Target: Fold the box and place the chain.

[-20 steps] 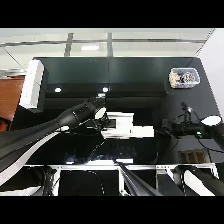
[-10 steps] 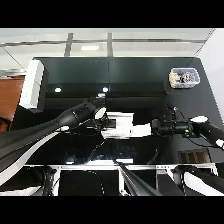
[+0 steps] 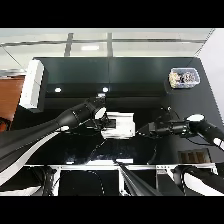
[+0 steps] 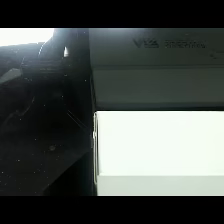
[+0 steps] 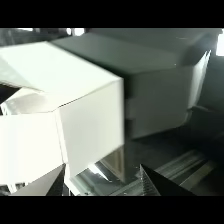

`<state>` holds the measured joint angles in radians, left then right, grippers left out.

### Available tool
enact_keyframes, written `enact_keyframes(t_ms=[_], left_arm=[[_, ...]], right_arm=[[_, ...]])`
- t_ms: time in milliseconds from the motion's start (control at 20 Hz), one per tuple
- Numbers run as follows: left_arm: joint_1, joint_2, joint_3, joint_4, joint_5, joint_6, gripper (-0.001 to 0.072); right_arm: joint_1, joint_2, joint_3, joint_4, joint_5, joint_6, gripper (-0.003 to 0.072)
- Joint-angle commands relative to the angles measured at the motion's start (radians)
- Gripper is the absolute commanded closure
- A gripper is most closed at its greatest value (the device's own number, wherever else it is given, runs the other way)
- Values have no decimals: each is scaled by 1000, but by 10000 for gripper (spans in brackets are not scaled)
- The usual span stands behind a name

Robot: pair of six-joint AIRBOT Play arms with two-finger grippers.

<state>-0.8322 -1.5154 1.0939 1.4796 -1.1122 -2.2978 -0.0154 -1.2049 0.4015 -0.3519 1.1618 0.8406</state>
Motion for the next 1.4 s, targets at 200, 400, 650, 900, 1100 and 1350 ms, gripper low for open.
enact_keyframes(t_ms=[200, 400, 650, 900, 1100, 1350], left_arm=[[0, 0, 1, 0, 0, 1, 678], [0, 0, 1, 0, 0, 1, 678], [0, 0, 1, 0, 0, 1, 678], [0, 0, 1, 0, 0, 1, 678], [0, 0, 1, 0, 1, 1, 678], [0, 0, 1, 0, 0, 1, 678]], right_arm=[[178, 0, 193, -143, -44, 214, 213], [212, 0, 224, -261, -65, 388, 213], [313, -1, 300, -420, -80, 566, 214], [414, -1, 370, -517, -119, 697, 331], [458, -3, 389, -539, -160, 770, 332], [519, -3, 397, -661, -172, 877, 332]])
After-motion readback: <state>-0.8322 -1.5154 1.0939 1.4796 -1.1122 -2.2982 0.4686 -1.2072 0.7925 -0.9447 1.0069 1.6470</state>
